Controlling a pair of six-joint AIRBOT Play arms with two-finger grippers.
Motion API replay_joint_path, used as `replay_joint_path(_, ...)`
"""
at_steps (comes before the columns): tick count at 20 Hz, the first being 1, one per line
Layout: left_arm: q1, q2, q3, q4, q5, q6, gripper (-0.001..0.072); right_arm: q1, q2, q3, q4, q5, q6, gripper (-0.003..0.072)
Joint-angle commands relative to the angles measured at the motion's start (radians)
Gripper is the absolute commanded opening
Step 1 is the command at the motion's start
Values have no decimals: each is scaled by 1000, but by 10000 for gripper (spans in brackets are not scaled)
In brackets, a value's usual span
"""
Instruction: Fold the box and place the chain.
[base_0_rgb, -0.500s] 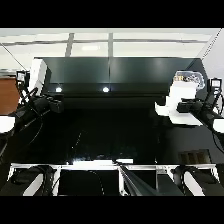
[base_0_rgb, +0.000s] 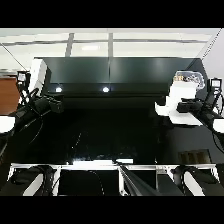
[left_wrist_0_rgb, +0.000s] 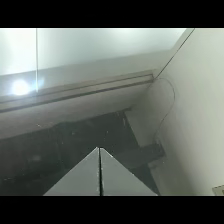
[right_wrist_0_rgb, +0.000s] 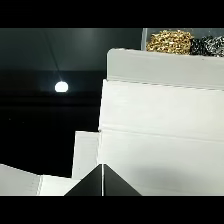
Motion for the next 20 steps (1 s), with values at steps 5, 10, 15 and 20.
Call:
replay_joint_path(5,0,-43,-1,1,2,0,27,6,1,0,24,-177,6,14)
replay_joint_path(10,0,-119,-1,-5,3,0,27,6,1,0,72,-314,17,15)
replay_joint_path(15,-11,-198,29,-79,-22,32,319,40,-12,14,235,-204,148,402)
replay_joint_path(20,-138,-296,234,96,-82,46,705,41,-176,275,-127,277,301,712)
